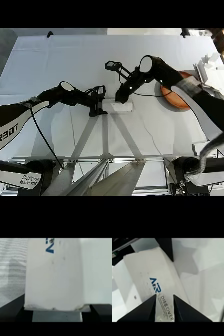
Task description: Fold the box and place the chain.
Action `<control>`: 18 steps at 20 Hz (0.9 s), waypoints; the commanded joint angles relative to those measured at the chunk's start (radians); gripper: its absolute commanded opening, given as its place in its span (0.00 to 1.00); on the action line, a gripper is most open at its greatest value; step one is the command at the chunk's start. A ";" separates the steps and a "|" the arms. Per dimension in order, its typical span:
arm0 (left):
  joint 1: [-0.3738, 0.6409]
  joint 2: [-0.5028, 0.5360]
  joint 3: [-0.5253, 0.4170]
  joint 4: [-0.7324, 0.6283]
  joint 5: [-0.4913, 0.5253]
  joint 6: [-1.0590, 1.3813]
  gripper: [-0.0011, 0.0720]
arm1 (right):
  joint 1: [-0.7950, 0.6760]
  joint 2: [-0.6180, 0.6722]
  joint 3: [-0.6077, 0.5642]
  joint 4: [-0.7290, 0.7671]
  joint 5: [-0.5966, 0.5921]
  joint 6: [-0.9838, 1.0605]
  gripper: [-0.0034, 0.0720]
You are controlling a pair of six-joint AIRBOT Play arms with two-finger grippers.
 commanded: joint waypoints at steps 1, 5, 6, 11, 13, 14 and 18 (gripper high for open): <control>0.000 0.000 0.000 0.000 0.000 0.000 0.37 | 0.037 0.121 -0.138 -0.043 -0.190 -0.002 0.36; 0.000 0.000 0.000 0.000 0.000 0.000 0.37 | 0.068 0.196 -0.247 -0.043 -0.278 -0.001 0.37; 0.000 0.000 0.000 0.000 0.000 0.000 0.37 | 0.068 0.196 -0.254 -0.043 -0.281 -0.002 0.38; 0.000 0.000 0.000 0.000 0.000 0.000 0.37 | 0.068 0.196 -0.257 -0.046 -0.306 -0.117 0.45; 0.000 0.000 0.000 0.000 0.000 0.000 0.37 | 0.068 0.196 -0.257 -0.039 -0.305 -0.146 0.50; 0.000 0.000 0.000 0.000 0.000 0.000 0.37 | 0.068 0.196 -0.257 -0.034 -0.299 -0.174 0.51; 0.000 0.000 0.000 0.000 0.000 0.000 0.37 | 0.068 0.201 -0.257 -0.018 -0.285 -0.241 0.60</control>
